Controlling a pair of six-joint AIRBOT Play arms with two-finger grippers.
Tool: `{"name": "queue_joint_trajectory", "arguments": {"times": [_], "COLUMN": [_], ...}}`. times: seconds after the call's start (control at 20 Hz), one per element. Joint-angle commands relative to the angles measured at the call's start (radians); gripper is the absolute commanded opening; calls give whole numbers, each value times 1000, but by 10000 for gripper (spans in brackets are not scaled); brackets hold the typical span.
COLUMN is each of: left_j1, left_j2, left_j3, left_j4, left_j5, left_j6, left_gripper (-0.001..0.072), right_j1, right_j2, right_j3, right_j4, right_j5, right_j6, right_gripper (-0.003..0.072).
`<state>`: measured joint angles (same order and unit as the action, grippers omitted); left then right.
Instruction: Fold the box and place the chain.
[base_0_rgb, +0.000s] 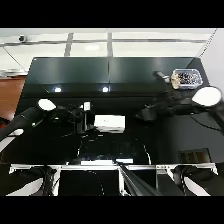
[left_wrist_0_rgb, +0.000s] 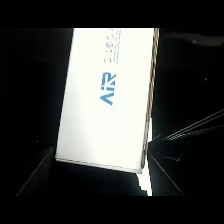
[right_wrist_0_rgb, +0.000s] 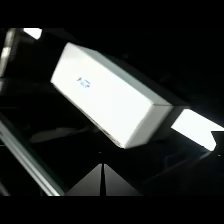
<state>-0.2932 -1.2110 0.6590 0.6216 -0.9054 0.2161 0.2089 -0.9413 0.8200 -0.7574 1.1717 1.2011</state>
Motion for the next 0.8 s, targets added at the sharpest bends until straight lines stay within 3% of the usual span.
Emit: {"name": "queue_joint_trajectory", "arguments": {"times": [0.0,0.15,0.4,0.55,0.75], "left_j1": [-6,-94,-230,-230,-230], "left_j2": [97,64,-173,-272,-287], "left_j3": [56,141,298,357,361], "left_j4": [75,66,65,70,81], "left_j5": [-80,-78,15,-102,-172], "left_j6": [-256,-370,-415,-472,-472], "left_gripper": [707,706,705,706,705], "right_j1": [-104,-105,-105,-105,-105], "right_j2": [119,120,120,120,120], "right_j3": [0,-4,-6,-6,-6], "right_j4": [-159,-175,-177,-182,-204], "right_j5": [90,54,4,22,29], "right_j6": [92,104,105,105,105], "right_gripper": [15,15,15,15,15]}}
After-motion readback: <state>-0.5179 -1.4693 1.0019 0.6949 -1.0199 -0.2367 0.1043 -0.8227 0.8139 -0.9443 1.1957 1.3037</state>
